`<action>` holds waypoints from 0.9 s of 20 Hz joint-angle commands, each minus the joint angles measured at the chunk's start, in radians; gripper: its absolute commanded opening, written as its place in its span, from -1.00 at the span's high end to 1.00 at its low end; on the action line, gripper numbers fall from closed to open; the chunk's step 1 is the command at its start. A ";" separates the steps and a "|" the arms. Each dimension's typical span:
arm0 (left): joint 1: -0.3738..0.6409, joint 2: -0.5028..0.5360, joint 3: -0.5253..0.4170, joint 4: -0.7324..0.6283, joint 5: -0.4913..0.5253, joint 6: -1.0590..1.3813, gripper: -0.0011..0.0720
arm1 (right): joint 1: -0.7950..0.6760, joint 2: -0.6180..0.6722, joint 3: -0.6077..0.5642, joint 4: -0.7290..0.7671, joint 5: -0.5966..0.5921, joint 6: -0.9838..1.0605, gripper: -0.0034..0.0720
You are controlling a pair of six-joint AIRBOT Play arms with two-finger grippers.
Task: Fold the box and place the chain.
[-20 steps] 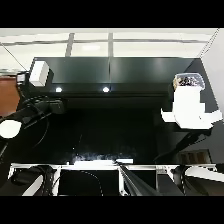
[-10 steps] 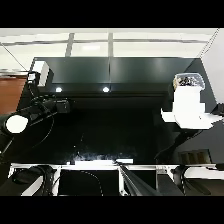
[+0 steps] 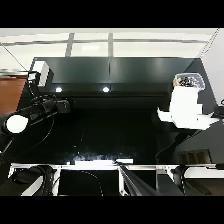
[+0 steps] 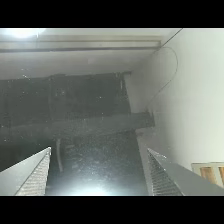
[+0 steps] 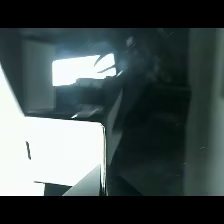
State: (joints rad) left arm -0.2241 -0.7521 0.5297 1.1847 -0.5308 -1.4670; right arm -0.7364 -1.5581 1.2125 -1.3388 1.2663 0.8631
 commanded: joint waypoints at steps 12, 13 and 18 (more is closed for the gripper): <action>-0.001 -0.003 -0.013 -0.129 -0.131 0.001 -0.98 | 0.260 0.350 -0.385 0.708 0.108 -0.083 0.89; -0.001 -0.008 -0.017 -0.128 -0.132 0.001 -0.98 | 0.307 0.383 -0.444 0.716 0.062 -0.084 0.89; 0.000 -0.090 -0.018 -0.278 -0.135 0.103 -0.98 | 0.502 0.554 -0.737 0.824 -0.138 -0.134 0.89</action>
